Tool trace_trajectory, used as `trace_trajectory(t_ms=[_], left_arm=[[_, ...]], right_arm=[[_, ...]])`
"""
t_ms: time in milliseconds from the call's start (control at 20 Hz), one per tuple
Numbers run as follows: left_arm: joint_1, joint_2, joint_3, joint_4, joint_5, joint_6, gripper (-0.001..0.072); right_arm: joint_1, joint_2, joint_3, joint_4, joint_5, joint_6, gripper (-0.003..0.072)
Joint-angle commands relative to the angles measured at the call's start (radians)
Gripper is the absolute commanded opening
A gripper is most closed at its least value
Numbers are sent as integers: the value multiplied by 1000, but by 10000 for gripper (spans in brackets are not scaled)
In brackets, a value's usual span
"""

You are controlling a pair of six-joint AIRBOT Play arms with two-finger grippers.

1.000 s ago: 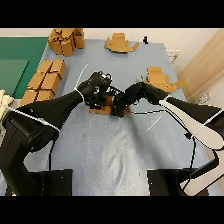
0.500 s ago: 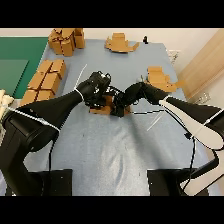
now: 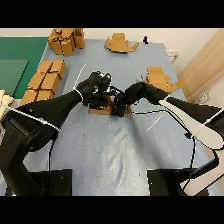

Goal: Fold the box.

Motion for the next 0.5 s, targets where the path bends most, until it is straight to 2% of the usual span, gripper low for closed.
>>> trace_trajectory(t_ms=[0, 450], left_arm=[[13, 18, 1, -41, 13, 23, 541], [85, 90, 1, -203, 4, 169, 542]], right_arm=[[0, 1, 0, -1, -1, 0, 519], [0, 1, 0, -4, 0, 0, 519]])
